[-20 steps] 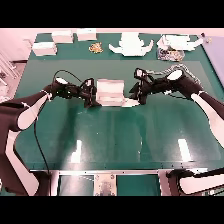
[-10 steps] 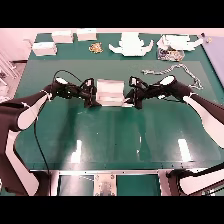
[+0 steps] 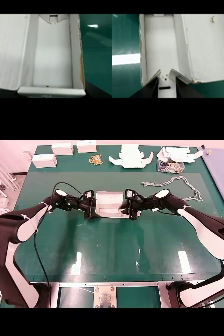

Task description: Fold the box and place the chain.

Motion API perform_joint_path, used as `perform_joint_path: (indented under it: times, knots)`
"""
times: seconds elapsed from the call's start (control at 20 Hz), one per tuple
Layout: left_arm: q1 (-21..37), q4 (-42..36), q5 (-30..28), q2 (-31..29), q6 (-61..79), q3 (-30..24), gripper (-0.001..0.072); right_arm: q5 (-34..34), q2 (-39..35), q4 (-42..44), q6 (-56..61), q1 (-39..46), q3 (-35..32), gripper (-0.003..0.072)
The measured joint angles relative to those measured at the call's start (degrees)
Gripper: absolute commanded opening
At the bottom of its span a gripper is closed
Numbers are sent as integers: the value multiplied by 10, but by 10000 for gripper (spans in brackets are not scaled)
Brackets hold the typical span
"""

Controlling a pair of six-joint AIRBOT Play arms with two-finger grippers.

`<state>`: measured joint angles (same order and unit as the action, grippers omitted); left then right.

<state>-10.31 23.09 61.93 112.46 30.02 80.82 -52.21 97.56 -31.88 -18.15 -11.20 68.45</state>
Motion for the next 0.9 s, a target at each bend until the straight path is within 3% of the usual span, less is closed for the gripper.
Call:
perform_joint_path:
  times: [0.25,0.35,0.4,0.45,0.5,0.55,0.7,0.75,0.8,0.9]
  knots:
    - [0,0,0,0,0,0,623,2,25,29,-30,-5,19,292]
    - [0,0,0,0,0,0,623,1,35,33,-42,-5,28,361]
    - [0,0,0,0,0,0,623,-1,39,35,-48,-5,31,483]
    - [0,0,-1,0,0,0,623,-5,42,36,-54,-5,34,513]
    - [0,0,-1,0,0,0,623,-10,44,36,-62,-4,36,626]
    - [0,0,-1,0,0,0,623,-14,46,37,-70,-3,37,635]
    - [0,0,-1,0,0,0,623,-23,48,38,-91,0,39,632]
    - [0,0,-1,0,0,0,623,-24,49,38,-95,1,40,568]
    - [0,0,0,0,0,0,623,-25,49,38,-99,2,40,440]
    - [0,0,2,0,0,0,623,-25,49,38,-103,4,40,315]
